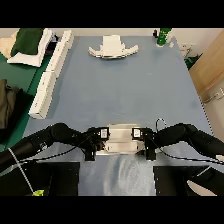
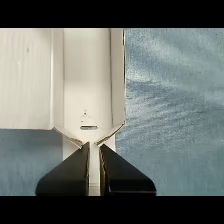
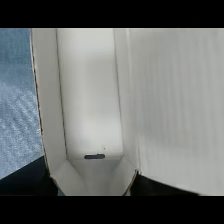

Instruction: Fold the box.

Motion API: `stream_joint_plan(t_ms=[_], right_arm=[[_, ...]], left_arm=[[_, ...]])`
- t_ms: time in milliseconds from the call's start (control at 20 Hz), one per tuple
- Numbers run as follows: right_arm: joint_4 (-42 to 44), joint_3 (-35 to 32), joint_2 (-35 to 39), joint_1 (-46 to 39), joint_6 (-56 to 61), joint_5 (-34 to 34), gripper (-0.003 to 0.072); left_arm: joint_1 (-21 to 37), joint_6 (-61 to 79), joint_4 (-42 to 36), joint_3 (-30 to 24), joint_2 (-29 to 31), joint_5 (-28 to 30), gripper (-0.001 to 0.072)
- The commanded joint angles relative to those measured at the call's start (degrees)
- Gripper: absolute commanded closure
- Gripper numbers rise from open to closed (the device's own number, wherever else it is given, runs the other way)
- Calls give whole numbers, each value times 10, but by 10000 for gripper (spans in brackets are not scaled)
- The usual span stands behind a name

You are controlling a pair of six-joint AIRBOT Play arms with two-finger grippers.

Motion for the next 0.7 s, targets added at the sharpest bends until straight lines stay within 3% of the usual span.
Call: stream_joint_plan(t_ms=[0,250,550,600,650], right_arm=[[0,0,0,0,0,0,172],[0,0,0,0,0,0,172],[0,0,0,0,0,0,172],[0,0,0,0,0,0,172],[0,0,0,0,0,0,172]], left_arm=[[-3,11,-28,0,-12,24,602],[-37,68,-101,0,-24,65,603],[-46,85,-116,0,-56,81,600],[-46,85,-116,0,-56,83,527],[-46,84,-116,0,-56,83,265]])
